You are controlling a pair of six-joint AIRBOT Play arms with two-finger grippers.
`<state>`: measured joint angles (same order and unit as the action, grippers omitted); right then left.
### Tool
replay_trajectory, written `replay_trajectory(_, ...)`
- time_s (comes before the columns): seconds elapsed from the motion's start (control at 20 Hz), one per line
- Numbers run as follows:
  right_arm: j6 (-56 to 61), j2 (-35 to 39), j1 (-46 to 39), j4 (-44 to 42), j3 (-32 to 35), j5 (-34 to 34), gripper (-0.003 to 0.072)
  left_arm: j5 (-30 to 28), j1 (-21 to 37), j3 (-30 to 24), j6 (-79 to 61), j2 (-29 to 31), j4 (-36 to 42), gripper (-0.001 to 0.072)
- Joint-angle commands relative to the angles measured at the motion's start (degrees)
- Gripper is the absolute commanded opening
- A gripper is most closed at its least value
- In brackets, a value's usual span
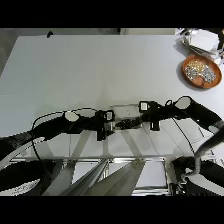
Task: Fold the box and place the chain.
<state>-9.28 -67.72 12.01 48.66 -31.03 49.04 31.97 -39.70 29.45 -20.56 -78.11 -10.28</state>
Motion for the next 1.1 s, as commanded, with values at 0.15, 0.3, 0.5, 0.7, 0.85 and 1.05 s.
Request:
replay_trajectory(0.15, 4.9, 8.3, 0.0, 7.6, 0.0, 0.1, 0.0017, 0.0, 0.0, 0.0, 0.0, 0.0, 0.0, 0.0252)
replay_trajectory(0.3, 5.9, 15.5, 0.0, 7.6, 0.0, 1.4, 0.0017, 0.0, 0.0, 0.0, 0.0, 0.0, 0.0, 0.0252)
replay_trajectory(0.5, 10.2, 26.7, 0.1, 3.0, 0.0, 4.2, 0.0016, 0.0, 0.0, 0.0, 0.0, 0.0, 0.0, 0.0252)
replay_trajectory(0.7, 10.8, 36.6, 0.1, -11.8, 0.0, 8.0, 0.0015, 0.0, 0.0, 0.0, 0.0, 0.0, 0.0, 0.0252)
replay_trajectory(0.85, 10.8, 39.0, 0.1, -17.7, 0.0, 8.0, 0.0015, 0.0, 0.0, 0.0, 0.0, 0.0, 0.0, 0.0252)
replay_trajectory(1.05, 10.9, 38.9, 0.1, -23.7, 0.0, 8.0, 0.0016, 0.0, 0.0, 0.0, 0.0, 0.0, 0.0, 0.0252)
